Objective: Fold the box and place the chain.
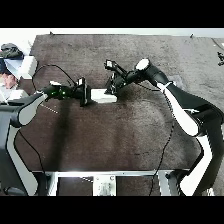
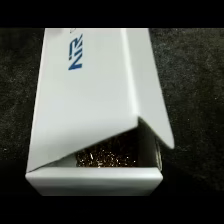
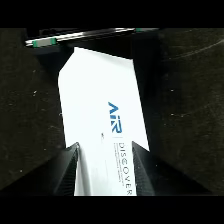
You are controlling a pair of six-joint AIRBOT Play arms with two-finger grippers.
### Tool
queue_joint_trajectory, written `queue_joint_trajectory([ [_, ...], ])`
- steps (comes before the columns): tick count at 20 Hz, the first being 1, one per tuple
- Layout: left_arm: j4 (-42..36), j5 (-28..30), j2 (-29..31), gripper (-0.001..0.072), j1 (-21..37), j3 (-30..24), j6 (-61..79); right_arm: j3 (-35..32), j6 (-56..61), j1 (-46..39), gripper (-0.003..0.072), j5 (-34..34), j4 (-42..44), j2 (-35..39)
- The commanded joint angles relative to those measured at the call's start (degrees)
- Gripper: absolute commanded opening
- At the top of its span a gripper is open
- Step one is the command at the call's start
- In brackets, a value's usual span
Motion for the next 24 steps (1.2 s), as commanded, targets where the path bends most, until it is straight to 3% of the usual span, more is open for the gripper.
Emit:
queue_joint_trajectory([
  [1, 0.2, -0.1, 0.0, 0.0286, 0.0, 0.0, 0.1, 0.1, -0.1, 0.0, 0.0262, -0.9, 0.0, 0.2],
  [8, 0.2, -0.1, 0.0, 0.0285, 0.0, 0.0, 0.1, 0.1, -0.1, 0.1, 0.0238, 1.2, -0.2, 0.2],
  [9, 0.2, -0.1, 0.0, 0.0285, 0.0, 0.0, 0.1, 0.1, -0.1, 0.1, 0.0163, 1.2, -0.2, 0.2],
  [19, 0.2, -0.1, 0.0, 0.0286, 0.0, 0.0, 0.1, 0.0, -0.1, 0.1, 0.0169, 1.3, -0.4, -0.2],
  [24, 0.2, -0.1, 0.0, 0.0285, 0.0, 0.0, 0.1, -0.1, 0.2, 0.1, 0.0169, 4.5, -0.4, -1.4],
])
